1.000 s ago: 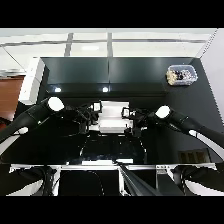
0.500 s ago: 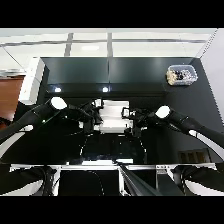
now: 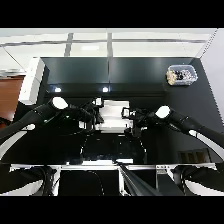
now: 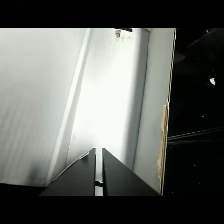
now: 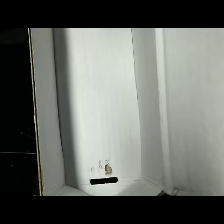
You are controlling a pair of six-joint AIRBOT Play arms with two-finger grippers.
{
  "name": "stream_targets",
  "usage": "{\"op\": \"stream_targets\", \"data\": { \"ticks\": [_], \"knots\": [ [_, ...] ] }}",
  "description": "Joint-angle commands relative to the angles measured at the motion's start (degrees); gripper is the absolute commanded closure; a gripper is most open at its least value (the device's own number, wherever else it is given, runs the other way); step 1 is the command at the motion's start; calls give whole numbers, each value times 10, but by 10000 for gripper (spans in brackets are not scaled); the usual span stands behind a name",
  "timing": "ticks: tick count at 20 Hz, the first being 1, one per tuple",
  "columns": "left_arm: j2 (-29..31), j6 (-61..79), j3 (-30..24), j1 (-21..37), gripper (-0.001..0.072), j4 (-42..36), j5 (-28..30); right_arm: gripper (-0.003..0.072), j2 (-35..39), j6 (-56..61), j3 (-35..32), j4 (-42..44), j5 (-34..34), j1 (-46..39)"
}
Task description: Fold the box and place the chain.
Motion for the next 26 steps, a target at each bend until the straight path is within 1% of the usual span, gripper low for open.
{"op": "stream_targets", "data": {
  "ticks": [1,2,3,4,5,6,7,8,9,10,11,12,13,15,17,19,20,22,23,24,26],
  "knots": [
    [0,0,0,0,641,-2,-1,615,0,0,0,0,0,0],
    [0,0,0,0,600,-2,-2,615,0,0,0,0,0,0],
    [0,0,0,0,401,-2,-1,615,0,0,0,0,0,0],
    [0,0,0,0,299,-2,-2,615,0,0,0,0,0,0],
    [0,0,0,0,318,-2,-3,615,0,0,0,0,0,0],
    [0,0,0,0,541,0,-6,615,0,0,0,0,0,0],
    [0,0,0,0,667,1,-11,615,0,0,0,0,0,0],
    [0,0,0,0,486,1,-16,615,0,0,0,0,0,0],
    [1,0,0,0,274,3,-22,615,0,0,0,0,0,0],
    [8,-8,1,4,351,21,-29,615,0,0,0,0,0,0],
    [21,-32,3,10,611,54,-35,615,0,0,0,0,0,0],
    [38,-65,12,21,683,97,-55,615,0,0,0,0,0,0],
    [57,-128,21,35,683,135,-78,615,0,0,0,0,0,0],
    [101,-275,40,84,683,198,-118,615,0,0,0,0,0,0],
    [129,-367,39,155,682,212,-146,615,0,0,0,0,0,0],
    [125,-563,36,236,683,222,-186,615,0,0,0,0,0,0],
    [117,-633,22,279,683,206,-198,615,0,0,0,0,0,0],
    [101,-643,-27,348,683,123,-196,615,0,0,0,0,0,0],
    [89,-636,-50,372,683,81,-198,615,0,0,0,0,0,0],
    [74,-626,-71,387,683,47,-201,615,0,0,0,0,0,0],
    [37,-624,-88,382,684,35,-198,615,0,0,0,0,0,0]
  ]
}}
